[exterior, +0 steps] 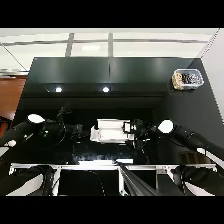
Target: Fold the box and place the chain.
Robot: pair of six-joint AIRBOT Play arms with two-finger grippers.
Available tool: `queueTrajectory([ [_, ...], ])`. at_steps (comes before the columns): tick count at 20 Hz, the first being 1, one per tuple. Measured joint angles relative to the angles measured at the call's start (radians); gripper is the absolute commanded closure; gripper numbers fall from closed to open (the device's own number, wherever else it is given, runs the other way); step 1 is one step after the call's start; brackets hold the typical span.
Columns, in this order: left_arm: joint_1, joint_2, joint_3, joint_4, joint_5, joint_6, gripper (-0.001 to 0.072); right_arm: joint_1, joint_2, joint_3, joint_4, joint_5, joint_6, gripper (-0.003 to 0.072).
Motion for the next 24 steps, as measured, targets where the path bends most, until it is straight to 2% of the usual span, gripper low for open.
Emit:
queueTrajectory([
  [2,0.000,0.000,0.003,-0.014,-0.008,0.019,0.0012,0.000,0.000,0.000,0.000,0.000,0.000,0.0505],
  [7,-0.018,0.000,0.038,-0.032,-0.049,0.039,0.0013,0.000,0.000,0.000,0.000,0.000,0.000,0.0505],
  [13,-0.152,0.000,0.138,0.014,-0.050,-0.018,0.0021,0.000,0.000,0.000,0.000,0.000,0.000,0.0505],
  [19,-0.278,-0.001,0.252,0.148,-0.011,-0.227,0.0046,0.000,0.000,0.000,0.000,0.000,0.000,0.0505],
  [20,-0.292,-0.001,0.264,0.172,-0.010,-0.264,0.0119,0.000,0.000,0.000,0.000,0.000,0.000,0.0505],
  [21,-0.304,-0.001,0.272,0.187,-0.008,-0.290,0.0140,0.000,0.000,0.000,0.000,0.000,0.000,0.0505],
  [24,-0.333,-0.001,0.286,0.219,-0.003,-0.348,0.0139,0.000,0.000,0.000,0.000,0.000,0.000,0.0505],
])
